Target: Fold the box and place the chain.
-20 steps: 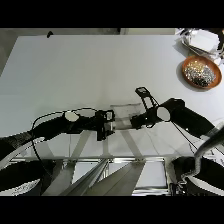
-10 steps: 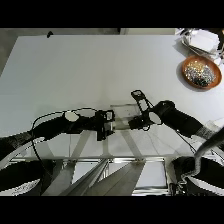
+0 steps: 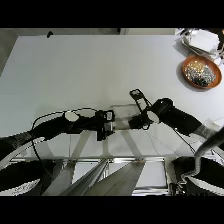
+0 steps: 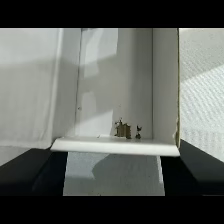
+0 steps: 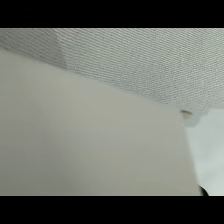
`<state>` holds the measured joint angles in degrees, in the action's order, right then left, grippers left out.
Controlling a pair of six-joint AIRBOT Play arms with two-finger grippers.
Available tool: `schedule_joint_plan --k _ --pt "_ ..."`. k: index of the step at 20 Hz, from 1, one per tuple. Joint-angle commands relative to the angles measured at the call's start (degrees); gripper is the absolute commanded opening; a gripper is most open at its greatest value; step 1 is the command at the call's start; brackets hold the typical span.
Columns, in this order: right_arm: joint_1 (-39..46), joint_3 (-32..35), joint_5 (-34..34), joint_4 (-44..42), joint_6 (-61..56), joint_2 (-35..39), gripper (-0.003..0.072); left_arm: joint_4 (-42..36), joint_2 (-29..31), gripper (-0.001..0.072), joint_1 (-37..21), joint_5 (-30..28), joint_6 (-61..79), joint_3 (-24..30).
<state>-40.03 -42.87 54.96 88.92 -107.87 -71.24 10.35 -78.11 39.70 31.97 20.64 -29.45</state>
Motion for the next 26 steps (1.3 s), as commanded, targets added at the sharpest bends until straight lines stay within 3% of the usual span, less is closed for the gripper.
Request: schedule_joint_plan --k 1,11,13,15,18,22,23,25,26 --pt "0.0 -4.1 6.5 2.4 -0.3 -2.7 0.0237 -0.1 0.0 0.0252 0.0 0.0 -0.1 0.0" --pt "-0.3 -5.8 4.9 0.4 -3.8 -7.0 0.0234 -0.1 0.0 0.0252 0.0 0.0 -0.1 0.0" --pt "-0.3 -5.8 4.6 0.4 -4.9 -7.0 0.0165 -0.1 0.0 0.0252 0.0 0.0 -0.1 0.0" --pt "-0.3 -5.8 4.9 0.4 -4.9 -7.0 0.0146 -0.1 0.0 0.0252 0.0 0.0 -0.1 0.0" --pt "-0.3 -5.8 5.9 -0.4 -4.9 -7.3 0.0030 -0.1 0.0 0.0252 0.0 0.0 -0.1 0.0" --pt "-0.3 -5.8 5.9 -2.4 -4.7 -7.2 0.0019 -0.1 0.0 0.0252 0.0 0.0 -0.1 0.0" --pt "-0.3 -5.8 5.9 -2.4 -4.5 -6.9 0.0082 -0.1 0.0 0.0252 0.0 0.0 -0.1 0.0" --pt "-0.3 -5.8 5.9 -2.3 -2.4 -5.5 0.0401 -0.1 0.0 0.0253 0.0 0.0 -0.1 0.0" --pt "-0.2 -5.8 5.9 -2.1 -1.5 -4.4 0.0418 -0.1 0.0 0.0252 0.0 0.0 -0.1 0.0"
